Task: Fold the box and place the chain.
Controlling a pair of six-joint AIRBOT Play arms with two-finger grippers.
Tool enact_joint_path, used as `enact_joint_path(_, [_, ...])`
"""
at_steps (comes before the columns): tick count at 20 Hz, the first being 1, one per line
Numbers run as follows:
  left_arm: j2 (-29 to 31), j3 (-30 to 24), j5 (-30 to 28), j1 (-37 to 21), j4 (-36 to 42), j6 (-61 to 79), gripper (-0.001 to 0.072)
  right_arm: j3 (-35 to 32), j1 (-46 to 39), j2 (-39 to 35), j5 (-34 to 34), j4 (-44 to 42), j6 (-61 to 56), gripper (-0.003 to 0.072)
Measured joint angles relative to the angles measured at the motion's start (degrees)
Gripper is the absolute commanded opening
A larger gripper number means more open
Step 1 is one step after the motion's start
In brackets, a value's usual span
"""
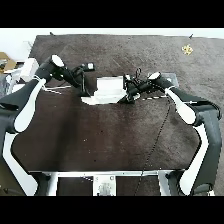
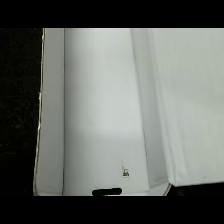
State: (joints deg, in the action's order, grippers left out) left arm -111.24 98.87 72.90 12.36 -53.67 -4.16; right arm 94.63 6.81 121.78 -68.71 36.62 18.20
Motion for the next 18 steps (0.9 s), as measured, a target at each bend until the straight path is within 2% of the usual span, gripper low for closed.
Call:
enact_joint_path(5, [0.00, -3.23, -6.12, 2.36, 0.46, 3.17, 0.0711, 0.00, 0.00, 0.00, 0.02, 0.02, -0.02, 0.0448])
enact_joint_path(13, [0.00, -4.02, -6.45, 3.02, 1.60, 2.40, 0.0700, 0.00, 0.00, 0.00, 0.00, 0.00, -0.02, 0.0448])
enact_joint_path(14, [0.00, -4.04, -6.38, 3.02, 1.60, 2.10, 0.0661, 0.00, 0.00, 0.00, 0.00, 0.00, -0.02, 0.0448])
enact_joint_path(15, [0.00, -4.04, -6.29, 3.02, 1.57, 1.66, 0.0414, 0.00, 0.00, 0.00, 0.00, 0.02, -0.02, 0.0449])
enact_joint_path(16, [0.00, -4.04, -6.21, 3.02, 1.57, 1.57, 0.0277, 0.00, 0.00, 0.00, 0.02, 0.00, -0.02, 0.0448])
enact_joint_path(18, [0.00, -4.07, -6.01, 3.04, 1.60, 1.44, 0.0281, 0.00, 0.00, 0.00, 0.02, 0.00, -0.02, 0.0448])
